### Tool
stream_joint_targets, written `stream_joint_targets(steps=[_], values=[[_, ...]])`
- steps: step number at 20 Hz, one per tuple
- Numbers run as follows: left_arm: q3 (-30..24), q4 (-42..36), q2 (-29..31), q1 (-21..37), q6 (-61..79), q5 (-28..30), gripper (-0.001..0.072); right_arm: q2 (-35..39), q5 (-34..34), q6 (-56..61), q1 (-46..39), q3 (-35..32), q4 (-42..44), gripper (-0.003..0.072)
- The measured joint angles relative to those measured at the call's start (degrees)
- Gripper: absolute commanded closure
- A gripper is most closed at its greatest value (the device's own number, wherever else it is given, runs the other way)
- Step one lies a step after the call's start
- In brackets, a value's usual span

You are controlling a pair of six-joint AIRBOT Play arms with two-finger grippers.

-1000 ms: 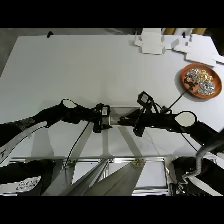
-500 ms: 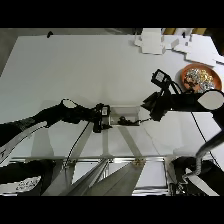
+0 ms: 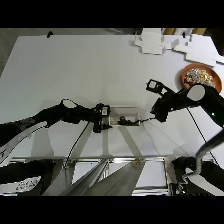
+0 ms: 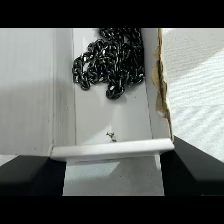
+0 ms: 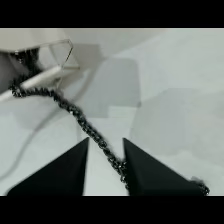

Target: Fold the box and place the chain.

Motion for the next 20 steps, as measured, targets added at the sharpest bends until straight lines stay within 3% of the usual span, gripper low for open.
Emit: stream_joint_targets(steps=[2, 7, 10, 20], values=[[0.00, 0.00, -0.02, 0.00, 0.02, 0.00, 0.0559, -0.92, -0.70, -5.25, 0.31, -1.14, -1.33, 0.0212], [0.00, 0.00, -0.02, 0.00, 0.00, 0.00, 0.0559, -1.75, -3.39, -15.04, 0.57, -4.59, -2.78, 0.0238], [0.00, 0.00, 0.00, 0.00, 0.00, 0.00, 0.0559, -1.99, -6.62, -17.05, 0.57, -6.12, -3.13, 0.0367], [0.00, 0.00, 0.00, 0.00, 0.00, 0.00, 0.0559, -4.96, -9.68, -18.60, 0.57, -7.26, -3.41, 0.0392]])
